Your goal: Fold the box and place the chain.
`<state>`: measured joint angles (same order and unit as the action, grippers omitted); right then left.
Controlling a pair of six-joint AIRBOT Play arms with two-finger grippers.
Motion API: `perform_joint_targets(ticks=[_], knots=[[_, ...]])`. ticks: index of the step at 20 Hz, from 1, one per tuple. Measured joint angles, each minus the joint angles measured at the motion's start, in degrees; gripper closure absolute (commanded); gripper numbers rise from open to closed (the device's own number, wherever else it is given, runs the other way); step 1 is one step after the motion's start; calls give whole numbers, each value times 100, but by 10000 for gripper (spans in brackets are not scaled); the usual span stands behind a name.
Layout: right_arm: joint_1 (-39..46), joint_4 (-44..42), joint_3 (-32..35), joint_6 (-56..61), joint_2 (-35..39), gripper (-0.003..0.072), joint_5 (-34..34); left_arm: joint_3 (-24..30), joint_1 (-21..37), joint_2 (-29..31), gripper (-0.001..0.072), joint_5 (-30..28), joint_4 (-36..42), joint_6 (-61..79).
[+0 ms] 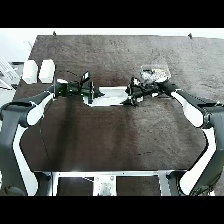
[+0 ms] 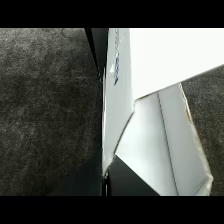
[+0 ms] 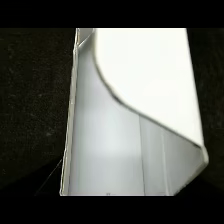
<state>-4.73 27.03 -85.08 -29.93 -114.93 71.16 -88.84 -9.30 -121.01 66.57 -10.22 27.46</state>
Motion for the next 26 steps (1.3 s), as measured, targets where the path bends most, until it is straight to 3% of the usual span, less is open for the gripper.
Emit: perform_joint_targets(ticks=[11, 26], knots=[[85, 463, -415, 503, -210, 54, 404, 0, -4, 0, 689, 2, 0, -2], [81, 461, -656, 737, -459, 55, 560, 0, -4, 0, 689, -2, 2, -2]])
